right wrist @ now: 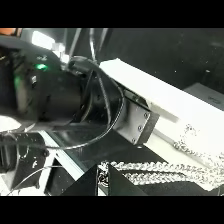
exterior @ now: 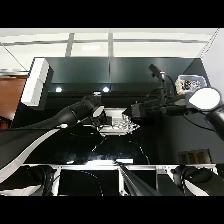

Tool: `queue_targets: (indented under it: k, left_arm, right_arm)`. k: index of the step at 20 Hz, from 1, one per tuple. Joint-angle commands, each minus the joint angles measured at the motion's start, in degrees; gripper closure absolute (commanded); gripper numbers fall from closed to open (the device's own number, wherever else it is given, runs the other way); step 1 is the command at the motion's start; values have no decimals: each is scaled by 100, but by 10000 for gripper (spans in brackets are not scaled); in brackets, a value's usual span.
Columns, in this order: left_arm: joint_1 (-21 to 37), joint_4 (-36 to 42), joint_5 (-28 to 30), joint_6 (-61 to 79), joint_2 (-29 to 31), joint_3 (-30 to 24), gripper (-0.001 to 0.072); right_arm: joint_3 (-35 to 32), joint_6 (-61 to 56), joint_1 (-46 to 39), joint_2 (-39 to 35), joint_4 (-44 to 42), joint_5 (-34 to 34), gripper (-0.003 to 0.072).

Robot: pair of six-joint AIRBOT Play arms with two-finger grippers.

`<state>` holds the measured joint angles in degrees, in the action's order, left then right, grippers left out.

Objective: Fold the box and place the chain.

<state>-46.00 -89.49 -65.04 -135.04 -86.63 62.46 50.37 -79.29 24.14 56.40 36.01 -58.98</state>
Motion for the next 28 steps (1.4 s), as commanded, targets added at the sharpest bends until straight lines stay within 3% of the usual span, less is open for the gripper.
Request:
queue_targets:
  k: [1, 3, 4, 5, 6, 9, 11, 15, 16, 17, 20, 22, 28]
  left_arm:
    - [2, -2, 2, 2, -4, 4, 676]
    - [2, -2, 0, 2, -4, 4, 677]
    - [2, -2, 0, 2, -4, 4, 677]
    - [2, 0, 0, 2, -4, 4, 676]
    - [2, 0, 0, 2, -4, 4, 676]
    - [2, 0, 0, 2, -4, 4, 676]
    - [2, 0, 0, 2, -4, 4, 677]
    - [2, 0, 2, 2, -4, 4, 676]
    - [2, -2, 2, 2, -4, 4, 677]
    - [2, 0, 4, 2, -4, 4, 676]
    - [2, -2, 11, 2, -4, 4, 677]
    - [2, -2, 11, 2, -4, 4, 677]
    - [2, -2, 48, 2, -4, 4, 677]
  right_arm:
    - [-11, 181, 44, 466, -105, 129, 673]
    - [-11, 225, 46, 719, -98, 129, 673]
    - [-9, 238, 37, 785, -66, 129, 636]
    - [-7, 238, -22, 789, 70, 120, 396]
    - [-4, 247, -179, 761, 133, -4, 266]
    - [-4, 706, -1113, 444, 273, -671, 266]
    - [-42, 1163, -1668, 50, 874, -898, 266]
    - [-1309, 2433, -1884, -562, 1143, 514, 266]
    - [-1709, 2673, -1742, -542, 1113, 1073, 153]
    - [-2020, 2942, -1550, -527, 1143, 1596, -34]
    - [-2507, 4489, -807, -468, 1410, 2479, -34]
    - [-2660, 6269, -402, -363, 1357, 2573, -34]
    - [-2656, 9442, -332, 549, -1294, 2262, -34]
